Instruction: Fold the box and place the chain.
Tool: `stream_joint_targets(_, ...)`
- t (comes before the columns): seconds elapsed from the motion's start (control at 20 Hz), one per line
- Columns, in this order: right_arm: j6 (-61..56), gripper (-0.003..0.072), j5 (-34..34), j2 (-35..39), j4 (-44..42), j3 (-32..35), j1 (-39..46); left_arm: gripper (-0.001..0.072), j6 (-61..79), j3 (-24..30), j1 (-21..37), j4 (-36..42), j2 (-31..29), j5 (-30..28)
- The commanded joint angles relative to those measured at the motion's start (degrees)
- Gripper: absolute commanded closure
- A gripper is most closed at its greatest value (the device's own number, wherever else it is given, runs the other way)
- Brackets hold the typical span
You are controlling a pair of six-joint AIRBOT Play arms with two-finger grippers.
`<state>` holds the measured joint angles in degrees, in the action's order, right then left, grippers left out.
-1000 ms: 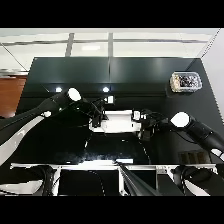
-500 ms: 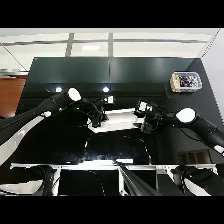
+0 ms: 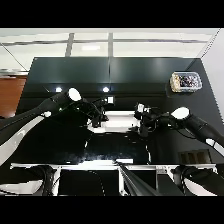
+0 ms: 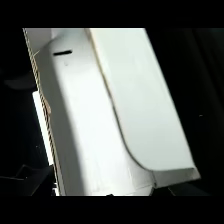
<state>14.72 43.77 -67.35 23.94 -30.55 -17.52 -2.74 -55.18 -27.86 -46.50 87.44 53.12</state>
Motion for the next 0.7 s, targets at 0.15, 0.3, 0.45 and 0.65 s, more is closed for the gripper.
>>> stream_joint_targets(0.15,6.78,-0.0033,1.27,-3.80,0.35,0.35,0.00,0.0683,-0.02,-0.02,0.00,0.02,-0.02,-0.15)
stream_joint_targets(0.3,6.71,-0.0032,1.57,-3.82,1.73,0.33,-0.35,0.0683,-0.04,-0.02,0.00,0.02,-0.02,-0.17)
stream_joint_targets(0.45,4.37,-0.0032,0.04,-3.93,6.12,0.33,-2.62,0.0683,-0.04,-0.02,0.00,0.02,-0.02,-0.17)
stream_joint_targets(0.65,3.26,-0.0032,-1.22,-4.00,6.36,0.33,-2.99,0.0683,-0.04,-0.02,0.02,0.02,-0.02,-0.17)
